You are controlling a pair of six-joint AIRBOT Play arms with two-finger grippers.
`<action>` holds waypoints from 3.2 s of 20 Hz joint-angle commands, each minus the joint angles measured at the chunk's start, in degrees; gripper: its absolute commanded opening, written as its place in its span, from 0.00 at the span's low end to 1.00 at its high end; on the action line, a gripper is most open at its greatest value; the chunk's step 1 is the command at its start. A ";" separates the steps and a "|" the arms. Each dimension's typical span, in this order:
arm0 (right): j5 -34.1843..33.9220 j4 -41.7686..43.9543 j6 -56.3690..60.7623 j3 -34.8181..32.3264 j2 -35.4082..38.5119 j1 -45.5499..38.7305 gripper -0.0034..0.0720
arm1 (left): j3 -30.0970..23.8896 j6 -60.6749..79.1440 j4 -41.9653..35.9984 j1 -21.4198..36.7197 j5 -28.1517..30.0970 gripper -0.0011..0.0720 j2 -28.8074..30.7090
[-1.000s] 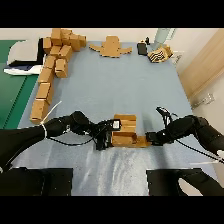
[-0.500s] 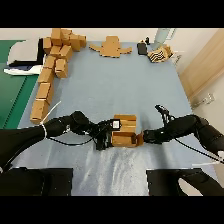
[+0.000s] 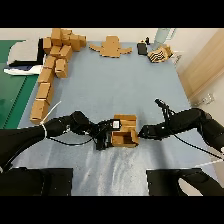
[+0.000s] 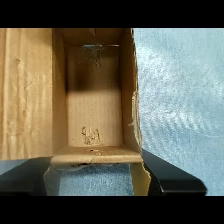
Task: Fold the box.
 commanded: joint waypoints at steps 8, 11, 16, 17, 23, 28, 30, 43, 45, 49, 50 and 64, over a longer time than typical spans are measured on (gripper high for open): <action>5.92 0.28 5.14 0.76 -4.66 8.46 0.67 | 0.02 0.02 0.04 0.00 0.00 0.73 0.04; 7.34 -8.79 13.46 1.44 -8.61 15.52 0.61 | 0.02 0.02 0.02 0.00 0.00 0.73 0.04; 6.84 -19.82 25.40 7.65 -12.52 23.65 0.61 | 0.02 0.02 0.02 0.00 0.00 0.73 0.04; 6.12 -22.12 28.00 8.90 -13.55 24.90 0.61 | 0.02 0.02 0.02 0.00 0.02 0.73 0.04; 0.85 -31.21 40.33 14.58 -19.61 30.73 0.58 | 0.02 0.02 0.02 0.00 0.00 0.73 0.04; -0.68 -31.47 46.66 16.28 -21.57 34.14 0.58 | 0.04 0.02 0.02 0.00 0.00 0.73 0.04; -1.55 -32.13 50.23 16.52 -21.66 35.80 0.58 | 0.02 0.02 0.02 0.00 -0.02 0.73 0.04; -4.28 -34.32 53.33 16.52 -22.84 36.41 0.48 | 0.02 0.02 0.02 0.00 0.00 0.73 0.04; -4.31 -34.32 52.94 16.57 -22.36 36.41 0.60 | 0.02 0.02 0.02 0.00 0.02 0.73 0.04; -5.84 -34.64 52.92 17.00 -20.55 36.30 0.60 | 0.02 0.02 0.02 0.00 0.00 0.73 0.04; -6.54 -34.99 52.92 17.31 -19.98 36.30 0.60 | 0.04 0.02 0.02 0.00 0.02 0.73 0.04; -2.08 -33.94 57.29 16.44 -23.30 36.48 0.51 | 0.02 0.02 0.02 0.00 0.00 0.73 0.04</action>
